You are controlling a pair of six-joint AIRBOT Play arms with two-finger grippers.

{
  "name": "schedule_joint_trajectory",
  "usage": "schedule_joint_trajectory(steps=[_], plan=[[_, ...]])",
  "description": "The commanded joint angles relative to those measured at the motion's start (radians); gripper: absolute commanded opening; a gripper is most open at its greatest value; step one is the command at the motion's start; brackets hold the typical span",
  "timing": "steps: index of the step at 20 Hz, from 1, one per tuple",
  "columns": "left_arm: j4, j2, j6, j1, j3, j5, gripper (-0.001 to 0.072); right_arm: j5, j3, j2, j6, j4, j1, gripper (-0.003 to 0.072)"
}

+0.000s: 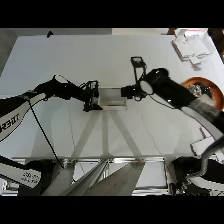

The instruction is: Fold the box and place the chain.

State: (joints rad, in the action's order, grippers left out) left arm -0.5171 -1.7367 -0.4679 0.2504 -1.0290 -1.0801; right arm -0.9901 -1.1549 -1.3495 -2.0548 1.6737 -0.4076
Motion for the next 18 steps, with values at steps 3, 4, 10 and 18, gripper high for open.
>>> schedule_joint_trajectory(steps=[3,4,10,18], plan=[[0.001,0.001,0.001,0.0,-0.001,-0.001,0.0277,-0.084,0.0,0.223,0.282,-0.002,0.272,0.0343],[0.001,0.001,0.001,0.0,-0.001,-0.001,0.0277,-0.12,0.0,0.232,0.325,0.002,0.358,0.0343],[0.001,0.001,0.001,0.0,-0.001,-0.001,0.0277,-0.207,0.005,0.183,0.478,-0.015,0.839,0.0479],[0.001,0.001,0.001,0.0,-0.001,-0.001,0.0277,-0.219,0.035,0.017,0.626,-0.036,1.037,0.048]])
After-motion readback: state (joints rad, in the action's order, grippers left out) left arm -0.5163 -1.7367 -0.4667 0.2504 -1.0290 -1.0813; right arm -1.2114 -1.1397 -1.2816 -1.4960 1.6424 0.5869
